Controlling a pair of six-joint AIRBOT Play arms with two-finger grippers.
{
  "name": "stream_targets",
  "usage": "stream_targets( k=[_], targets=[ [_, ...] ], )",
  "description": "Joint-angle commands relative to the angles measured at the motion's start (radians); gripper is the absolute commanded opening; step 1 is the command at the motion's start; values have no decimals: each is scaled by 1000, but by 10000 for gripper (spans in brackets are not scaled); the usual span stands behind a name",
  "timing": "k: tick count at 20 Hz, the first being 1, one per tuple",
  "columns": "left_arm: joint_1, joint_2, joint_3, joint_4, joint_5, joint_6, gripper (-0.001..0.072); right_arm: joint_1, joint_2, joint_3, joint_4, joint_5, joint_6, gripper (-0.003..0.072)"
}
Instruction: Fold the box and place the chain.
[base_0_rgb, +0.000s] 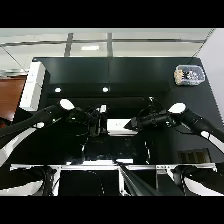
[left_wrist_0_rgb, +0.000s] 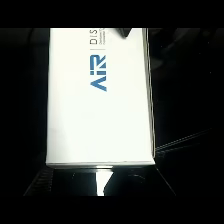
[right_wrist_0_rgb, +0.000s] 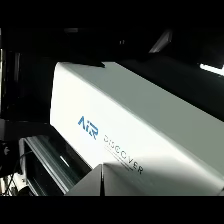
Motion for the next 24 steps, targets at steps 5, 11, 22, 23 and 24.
stream_targets(
  k=[5,11,22,23,24],
  targets=[
    [0,-1,0,-2,-1,-1,444,1,-2,0,-26,-40,-9,13],
    [4,5,1,-35,0,-1,444,-103,32,155,-101,290,-72,13],
    [41,222,0,97,-54,-27,713,-533,272,266,-163,497,1,13],
    [34,233,1,33,-54,-22,709,-546,275,266,-163,491,2,13],
    [23,227,6,-48,-52,-1,709,-548,275,266,-168,477,3,13]
  ],
)
